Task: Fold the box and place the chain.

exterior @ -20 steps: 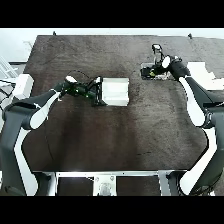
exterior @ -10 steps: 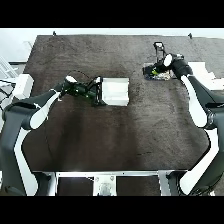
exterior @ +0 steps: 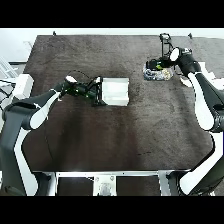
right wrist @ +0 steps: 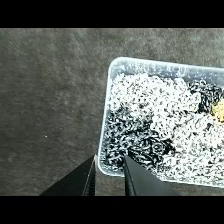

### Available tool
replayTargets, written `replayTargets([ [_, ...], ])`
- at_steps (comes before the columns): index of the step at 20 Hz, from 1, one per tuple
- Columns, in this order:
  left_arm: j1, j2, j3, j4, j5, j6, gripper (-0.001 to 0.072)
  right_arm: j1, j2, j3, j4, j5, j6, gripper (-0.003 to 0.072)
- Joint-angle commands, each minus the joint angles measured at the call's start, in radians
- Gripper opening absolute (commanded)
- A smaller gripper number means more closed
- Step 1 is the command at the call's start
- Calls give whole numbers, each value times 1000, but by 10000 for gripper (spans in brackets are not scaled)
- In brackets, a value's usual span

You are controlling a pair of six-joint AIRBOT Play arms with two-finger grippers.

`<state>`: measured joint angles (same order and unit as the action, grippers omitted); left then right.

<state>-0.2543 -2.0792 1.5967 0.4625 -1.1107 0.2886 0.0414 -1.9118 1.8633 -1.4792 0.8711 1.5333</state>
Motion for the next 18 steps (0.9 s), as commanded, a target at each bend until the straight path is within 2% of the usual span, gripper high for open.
replayTargets([
  [1, -1, 0, 0, 0, 0, 0, 455, -14, -21, 0, -6, -1, -1, 234],
  [5, 0, 0, 0, 0, 0, 0, 455, -18, -56, 0, -6, 0, -1, 276],
  [12, -1, 0, 0, 0, 0, 0, 455, -18, -112, 4, -5, 16, -1, 277],
  [16, -1, 0, 0, 0, 0, 0, 455, -9, -112, 4, 6, 22, -1, 337],
  [18, -1, 0, 0, 0, 0, 0, 455, -8, -113, 4, 6, 28, -1, 317],
])
